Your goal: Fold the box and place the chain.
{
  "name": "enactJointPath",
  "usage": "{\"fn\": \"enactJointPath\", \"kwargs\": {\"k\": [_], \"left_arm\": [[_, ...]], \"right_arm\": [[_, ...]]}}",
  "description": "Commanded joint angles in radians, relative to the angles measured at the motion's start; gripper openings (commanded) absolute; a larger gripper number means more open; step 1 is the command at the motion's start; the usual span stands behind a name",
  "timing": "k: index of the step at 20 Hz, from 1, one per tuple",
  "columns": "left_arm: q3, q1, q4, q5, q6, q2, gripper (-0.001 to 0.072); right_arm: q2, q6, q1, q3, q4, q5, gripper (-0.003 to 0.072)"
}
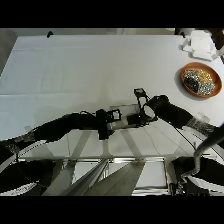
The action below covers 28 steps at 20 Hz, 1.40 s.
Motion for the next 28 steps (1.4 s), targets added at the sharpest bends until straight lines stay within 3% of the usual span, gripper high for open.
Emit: {"fn": "enactJointPath", "kwargs": {"k": [1, 3, 4, 6, 7, 10, 15, 18, 21, 23, 25, 26, 28], "left_arm": [[0.000, 0.000, 0.001, 0.001, 0.002, 0.000, 0.0331], [0.000, 0.000, 0.001, 0.001, 0.001, 0.000, 0.0331], [0.000, 0.000, 0.001, 0.001, 0.002, 0.000, 0.0331], [0.000, 0.000, 0.001, 0.001, 0.001, 0.000, 0.0331], [0.000, 0.000, 0.001, 0.001, 0.001, 0.000, 0.0331], [0.000, 0.000, 0.001, 0.001, 0.001, 0.000, 0.0331], [0.000, 0.000, 0.001, 0.001, 0.002, 0.000, 0.0331], [0.000, 0.000, 0.001, 0.002, 0.001, 0.000, 0.0331], [0.000, 0.000, 0.001, 0.001, 0.002, 0.000, 0.0331], [0.000, 0.000, 0.001, 0.002, 0.002, 0.000, 0.0331], [0.000, 0.000, 0.001, 0.002, 0.002, 0.000, 0.0331], [0.000, 0.000, 0.001, 0.001, 0.002, 0.000, 0.0331], [0.000, 0.000, 0.001, 0.002, 0.002, 0.000, 0.0331]], "right_arm": [[-0.003, -0.009, 0.001, -0.001, -0.003, 0.004, 0.0012], [-0.002, -0.033, 0.001, -0.001, -0.001, 0.003, 0.0026], [0.000, -0.036, 0.001, -0.001, -0.002, 0.005, 0.0138], [0.018, -0.077, 0.001, -0.001, -0.002, 0.005, 0.0475], [0.034, -0.098, 0.001, -0.001, -0.005, 0.005, 0.0511], [0.111, -0.114, 0.001, -0.001, -0.043, 0.010, 0.0551], [0.301, -0.145, 0.000, -0.001, -0.122, 0.028, 0.0551], [0.429, -0.138, -0.050, 0.000, -0.249, 0.027, 0.0549], [0.468, -0.184, -0.293, 0.000, -0.298, 0.005, 0.0545], [0.455, -0.267, -0.499, 0.003, -0.299, -0.097, 0.0537], [0.422, -0.312, -0.699, 0.026, -0.292, -0.205, 0.0519], [0.391, -0.342, -0.790, 0.050, -0.282, -0.243, 0.0459], [0.289, -0.428, -0.927, 0.121, -0.225, -0.275, 0.0442]]}}
